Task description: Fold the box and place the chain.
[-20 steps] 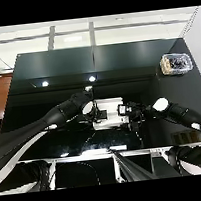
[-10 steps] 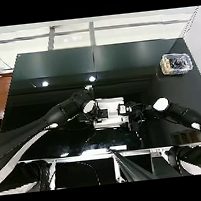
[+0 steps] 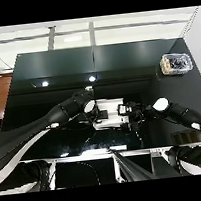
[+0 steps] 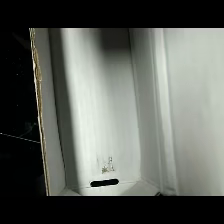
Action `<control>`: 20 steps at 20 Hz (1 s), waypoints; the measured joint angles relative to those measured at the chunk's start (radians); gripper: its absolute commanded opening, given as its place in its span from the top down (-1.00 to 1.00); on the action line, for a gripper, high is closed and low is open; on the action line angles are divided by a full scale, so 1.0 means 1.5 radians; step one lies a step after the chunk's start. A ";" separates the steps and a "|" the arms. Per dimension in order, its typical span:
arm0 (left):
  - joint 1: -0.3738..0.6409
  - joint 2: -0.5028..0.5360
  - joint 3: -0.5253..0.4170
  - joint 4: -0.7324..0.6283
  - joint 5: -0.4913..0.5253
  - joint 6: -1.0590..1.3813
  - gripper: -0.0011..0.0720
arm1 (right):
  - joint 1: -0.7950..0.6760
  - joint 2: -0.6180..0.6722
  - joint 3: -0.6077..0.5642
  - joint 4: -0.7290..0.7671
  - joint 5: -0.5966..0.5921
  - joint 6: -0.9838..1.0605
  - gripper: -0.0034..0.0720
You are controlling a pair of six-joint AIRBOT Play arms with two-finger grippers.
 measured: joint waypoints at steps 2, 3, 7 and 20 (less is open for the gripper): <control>0.000 -0.001 0.000 0.003 -0.008 0.000 0.21 | 0.000 0.000 0.000 0.000 0.000 0.001 -0.21; 0.000 -0.001 0.000 0.004 -0.007 0.000 0.23 | 0.000 0.000 0.000 0.000 0.000 0.001 -0.21; -0.001 -0.002 0.000 0.007 -0.009 -0.011 0.90 | 0.000 0.000 0.000 0.002 0.000 0.003 -0.21; -0.010 -0.002 0.000 0.012 -0.006 0.011 0.90 | 0.000 0.007 0.005 -0.011 0.010 0.048 -0.77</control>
